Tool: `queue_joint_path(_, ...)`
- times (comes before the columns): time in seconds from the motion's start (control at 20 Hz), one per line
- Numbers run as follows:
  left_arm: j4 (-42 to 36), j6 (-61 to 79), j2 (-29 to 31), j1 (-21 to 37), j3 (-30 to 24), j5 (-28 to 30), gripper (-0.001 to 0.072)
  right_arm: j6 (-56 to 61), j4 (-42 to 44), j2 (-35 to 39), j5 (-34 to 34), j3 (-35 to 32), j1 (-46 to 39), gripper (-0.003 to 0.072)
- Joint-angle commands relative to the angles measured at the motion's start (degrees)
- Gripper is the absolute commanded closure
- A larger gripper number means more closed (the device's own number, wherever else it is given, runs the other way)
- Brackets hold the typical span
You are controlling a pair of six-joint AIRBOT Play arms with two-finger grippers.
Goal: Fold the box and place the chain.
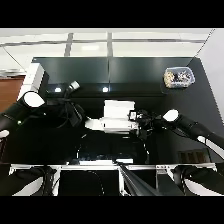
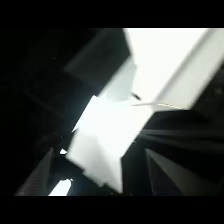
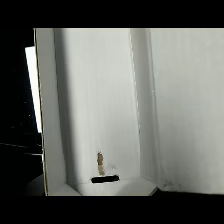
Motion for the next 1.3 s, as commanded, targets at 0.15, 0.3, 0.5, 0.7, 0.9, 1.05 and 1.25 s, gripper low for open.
queue_joint_path(0.15, 4.7, 25.6, -3.6, -10.9, -1.6, 10.6, 0.0006, 0.0, 0.0, 0.0, 0.0, 0.0, 0.1, 0.0464)
queue_joint_path(0.3, -0.2, 26.3, -8.8, -11.0, -0.4, 10.6, 0.0007, 0.0, 0.0, 0.0, 0.0, 0.0, 0.1, 0.0463)
queue_joint_path(0.5, -5.6, 26.2, -12.1, -11.0, 1.6, 10.6, 0.0014, 0.0, 0.0, 0.0, 0.0, 0.0, 0.1, 0.0464)
queue_joint_path(0.7, -5.1, 26.0, -12.2, -10.9, 3.7, 4.8, 0.0206, 0.0, 0.0, 0.0, 0.0, 0.0, 0.1, 0.0463)
queue_joint_path(0.9, -4.9, 26.0, -12.2, -11.0, 4.1, 1.7, 0.0447, 0.0, 0.1, 0.0, 0.0, 0.0, 0.1, 0.0464)
queue_joint_path(1.05, -5.9, 24.9, -12.3, -11.0, 4.1, 2.2, 0.0451, 0.0, 0.1, 0.0, 0.0, 0.0, 0.1, 0.0463)
queue_joint_path(1.25, -11.1, 24.4, -13.9, -11.1, 4.0, 3.7, 0.0563, 0.0, 0.0, 0.0, 0.0, 0.0, 0.1, 0.0463)
